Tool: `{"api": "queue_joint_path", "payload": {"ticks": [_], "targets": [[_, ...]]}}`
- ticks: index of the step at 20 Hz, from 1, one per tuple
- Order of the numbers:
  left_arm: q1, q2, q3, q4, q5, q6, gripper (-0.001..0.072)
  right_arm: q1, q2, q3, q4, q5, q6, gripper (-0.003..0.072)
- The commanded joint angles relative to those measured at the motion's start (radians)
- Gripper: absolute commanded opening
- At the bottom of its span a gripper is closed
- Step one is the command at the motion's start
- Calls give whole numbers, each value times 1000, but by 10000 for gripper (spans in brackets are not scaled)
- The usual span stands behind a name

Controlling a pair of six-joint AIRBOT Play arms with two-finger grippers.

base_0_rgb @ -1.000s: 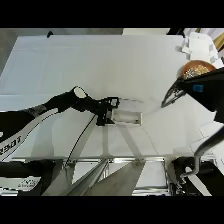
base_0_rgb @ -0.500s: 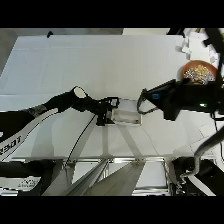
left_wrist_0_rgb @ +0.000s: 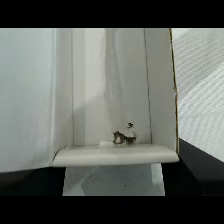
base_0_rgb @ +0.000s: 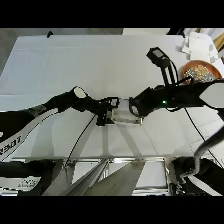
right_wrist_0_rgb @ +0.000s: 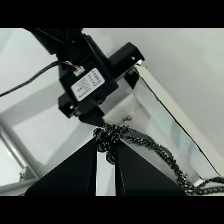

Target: Fold the box and place the chain.

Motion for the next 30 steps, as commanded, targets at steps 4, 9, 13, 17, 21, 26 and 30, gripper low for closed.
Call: {"api": "queue_joint_path", "payload": {"ticks": [4,9,13,17,21,26,30], "targets": [[1,1,0,0,0,0,391,20,-64,-137,10,-139,3,11],[1,1,0,0,0,0,391,87,-144,-188,12,-274,14,11],[1,1,0,0,0,0,391,106,-214,-188,14,-337,37,11],[1,1,0,0,0,0,391,108,-235,-189,14,-335,37,12],[1,1,0,0,0,0,391,108,-235,-189,14,-309,37,14],[1,1,0,0,0,0,391,108,-235,-189,17,-293,91,192],[1,1,0,0,0,0,391,107,-232,-189,21,-245,90,192]]}}
